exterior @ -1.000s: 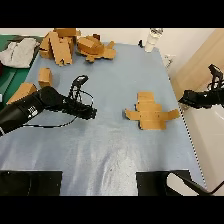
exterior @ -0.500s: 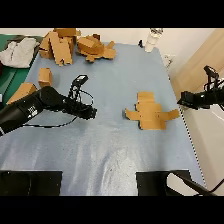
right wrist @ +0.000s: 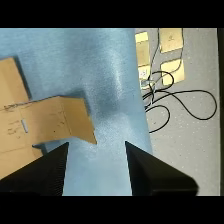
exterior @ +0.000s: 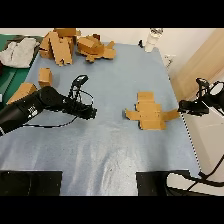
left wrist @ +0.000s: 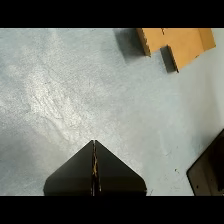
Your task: Fold the box.
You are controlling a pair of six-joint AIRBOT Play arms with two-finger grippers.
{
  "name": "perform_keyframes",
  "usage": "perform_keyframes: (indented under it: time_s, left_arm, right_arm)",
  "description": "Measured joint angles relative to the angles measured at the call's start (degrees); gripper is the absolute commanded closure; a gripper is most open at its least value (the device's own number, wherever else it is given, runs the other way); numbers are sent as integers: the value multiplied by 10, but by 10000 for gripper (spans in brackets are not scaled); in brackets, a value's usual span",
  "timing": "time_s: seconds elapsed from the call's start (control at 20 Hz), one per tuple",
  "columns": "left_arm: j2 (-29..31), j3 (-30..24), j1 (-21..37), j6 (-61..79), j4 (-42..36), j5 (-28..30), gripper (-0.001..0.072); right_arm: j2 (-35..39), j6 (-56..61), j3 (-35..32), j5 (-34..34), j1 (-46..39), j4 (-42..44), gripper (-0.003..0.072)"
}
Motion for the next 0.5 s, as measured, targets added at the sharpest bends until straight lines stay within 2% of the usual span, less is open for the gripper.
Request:
perform_keyframes:
  time_s: [0.2, 0.4, 0.45, 0.5]
  left_arm:
    - [0, 0, 0, 0, 0, 0, 695]
    - [0, 0, 0, 0, 0, 0, 695]
    - [0, 0, 0, 0, 0, 0, 695]
    - [0, 0, 0, 0, 0, 0, 696]
  right_arm:
    - [-43, 3, 0, -16, 0, 13, 119]
    - [-78, -1, 0, -21, 2, 65, 125]
    - [-84, -5, 1, -21, 3, 78, 201]
    - [-89, -8, 1, -21, 5, 91, 343]
